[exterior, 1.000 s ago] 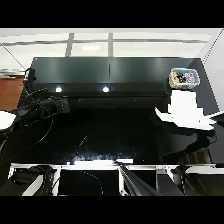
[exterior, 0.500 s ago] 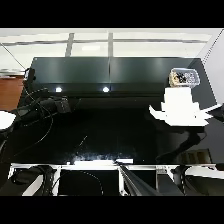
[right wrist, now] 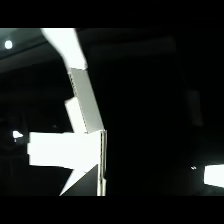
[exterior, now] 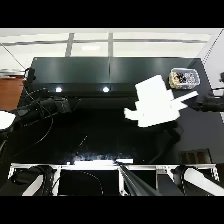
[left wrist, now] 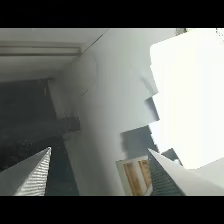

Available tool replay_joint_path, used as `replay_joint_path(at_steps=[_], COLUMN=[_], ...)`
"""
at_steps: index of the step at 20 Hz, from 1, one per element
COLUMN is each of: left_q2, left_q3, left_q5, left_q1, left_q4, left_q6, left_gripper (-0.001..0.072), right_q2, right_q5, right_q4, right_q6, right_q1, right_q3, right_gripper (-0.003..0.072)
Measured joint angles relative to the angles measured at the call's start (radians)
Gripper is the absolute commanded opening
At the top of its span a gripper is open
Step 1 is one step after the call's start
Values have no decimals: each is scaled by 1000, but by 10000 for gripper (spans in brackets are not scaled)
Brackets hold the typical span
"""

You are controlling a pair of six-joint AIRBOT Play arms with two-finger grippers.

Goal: Fold the box and place the chain.

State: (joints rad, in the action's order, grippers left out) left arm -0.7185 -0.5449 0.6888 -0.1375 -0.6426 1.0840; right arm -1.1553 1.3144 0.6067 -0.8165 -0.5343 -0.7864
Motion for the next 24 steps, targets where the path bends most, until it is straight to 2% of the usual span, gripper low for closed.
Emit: replay_joint_path(at_steps=[2,7,9,13,18,24], left_q2=[0,-34,-91,-269,-528,-752], left_q3=[0,0,0,0,-19,-154], left_q5=[0,40,82,163,266,328], left_q1=[0,0,0,12,43,29], left_q4=[0,0,8,80,286,360], left_q6=[0,3,18,0,-203,-358], left_gripper=[699,698,698,698,698,698], right_q2=[99,319,357,387,396,398], right_q5=[-70,-362,-473,-637,-705,-700], right_q4=[-31,-72,-73,-74,-72,-72], right_q6=[-18,-60,-69,-98,-124,-142], right_q1=[120,452,583,778,858,875], right_q3=[80,286,343,409,429,434], right_gripper=[50,51,50,50,51,51])
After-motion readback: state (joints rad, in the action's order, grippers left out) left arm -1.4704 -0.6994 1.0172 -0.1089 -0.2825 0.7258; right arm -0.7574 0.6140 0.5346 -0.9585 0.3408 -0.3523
